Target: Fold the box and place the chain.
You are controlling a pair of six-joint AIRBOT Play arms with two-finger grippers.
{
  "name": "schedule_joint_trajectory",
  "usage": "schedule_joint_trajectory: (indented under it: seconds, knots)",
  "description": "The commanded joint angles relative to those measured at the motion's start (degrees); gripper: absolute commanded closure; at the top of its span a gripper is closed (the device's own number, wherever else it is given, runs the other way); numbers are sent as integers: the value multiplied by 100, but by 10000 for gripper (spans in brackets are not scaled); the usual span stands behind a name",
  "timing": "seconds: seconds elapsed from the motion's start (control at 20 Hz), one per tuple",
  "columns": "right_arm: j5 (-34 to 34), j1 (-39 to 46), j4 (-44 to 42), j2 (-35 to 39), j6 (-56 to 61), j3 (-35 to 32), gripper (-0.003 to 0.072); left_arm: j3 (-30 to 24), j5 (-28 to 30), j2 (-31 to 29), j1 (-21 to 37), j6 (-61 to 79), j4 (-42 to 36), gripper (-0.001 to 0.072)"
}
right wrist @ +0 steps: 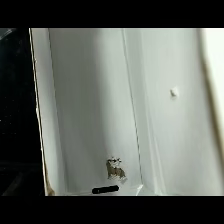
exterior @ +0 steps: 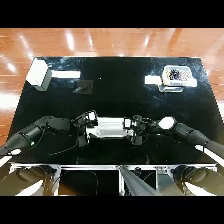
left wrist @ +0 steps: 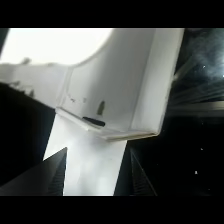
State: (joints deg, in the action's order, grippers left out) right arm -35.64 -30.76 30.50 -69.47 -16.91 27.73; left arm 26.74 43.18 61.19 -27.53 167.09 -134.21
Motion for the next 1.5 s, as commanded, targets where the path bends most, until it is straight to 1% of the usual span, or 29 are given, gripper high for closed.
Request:
schedule_joint_trajectory:
  seconds: [0.0, 0.1, 0.4, 0.45, 0.5, 0.55, 0.75, 0.95, 1.15, 1.25, 1.45]
  knots:
    - [-2, -4, 0, -2, 0, 4, 116, 4, -262, -7, -153, -37, -24, 216]
    - [-2, -4, -2, -4, 0, 7, 116, 4, -444, -7, -155, -37, -22, 216]
    - [0, -4, -2, -4, 0, 4, 116, 4, -461, -7, -157, -37, -26, 216]
    - [-2, -4, 0, -2, 0, 7, 116, 4, -433, -4, -157, -37, -66, 224]
    - [-2, -4, -2, -4, 0, 7, 116, 4, -417, -2, -157, -37, -205, 292]
    - [-2, -4, 0, -4, 0, 7, 116, 7, -426, 4, -170, -35, -299, 297]
    - [0, -4, 0, -4, 0, 7, 116, 7, -492, 22, -313, -33, -299, 298]
    - [0, -4, 0, -4, 0, 4, 116, 7, -815, 48, -470, -35, -302, 299]
    - [0, -4, 0, -4, 0, 7, 116, 9, -872, 48, -487, -35, -328, 301]
    - [4, -4, -2, -4, 2, 7, 116, 11, -935, 48, -584, -35, -339, 300]
    - [4, -4, -2, -4, 2, 7, 116, 11, -844, 48, -673, -37, -291, 299]
